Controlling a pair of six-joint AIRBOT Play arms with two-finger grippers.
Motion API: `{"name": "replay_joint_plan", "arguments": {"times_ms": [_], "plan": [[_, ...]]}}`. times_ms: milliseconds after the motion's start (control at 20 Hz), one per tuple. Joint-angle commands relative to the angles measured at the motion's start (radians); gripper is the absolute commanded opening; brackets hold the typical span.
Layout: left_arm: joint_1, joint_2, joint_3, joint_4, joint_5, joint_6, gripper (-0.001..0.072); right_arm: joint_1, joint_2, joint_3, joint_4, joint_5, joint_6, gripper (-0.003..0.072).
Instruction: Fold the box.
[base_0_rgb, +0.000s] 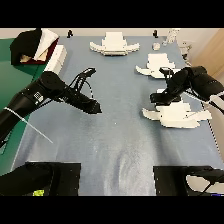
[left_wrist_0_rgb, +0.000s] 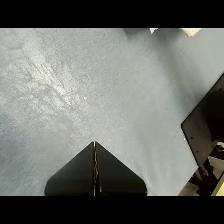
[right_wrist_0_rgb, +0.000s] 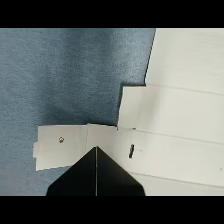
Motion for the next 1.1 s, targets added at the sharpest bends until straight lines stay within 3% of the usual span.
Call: {"name": "replay_joint_plan", "arguments": {"times_ms": [0, 800, 1000, 1050], "plan": [[-0.001, 0.001, 0.000, 0.000, 0.000, 0.000, 0.0014, 0.000, 0.000, 0.001, 0.000, 0.000, 0.000, 0.0002], [-0.001, 0.001, 0.000, -0.006, 0.003, 0.001, 0.0014, 0.000, 0.000, 0.001, 0.008, 0.002, 0.001, 0.0001], [-0.001, 0.001, 0.000, -0.017, 0.068, 0.002, 0.0013, 0.000, 0.000, 0.001, 0.216, 0.055, 0.002, 0.0001], [-0.002, 0.001, 0.000, -0.031, 0.086, 0.002, 0.0013, -0.001, 0.000, 0.017, 0.207, 0.065, 0.018, 0.0001]]}}
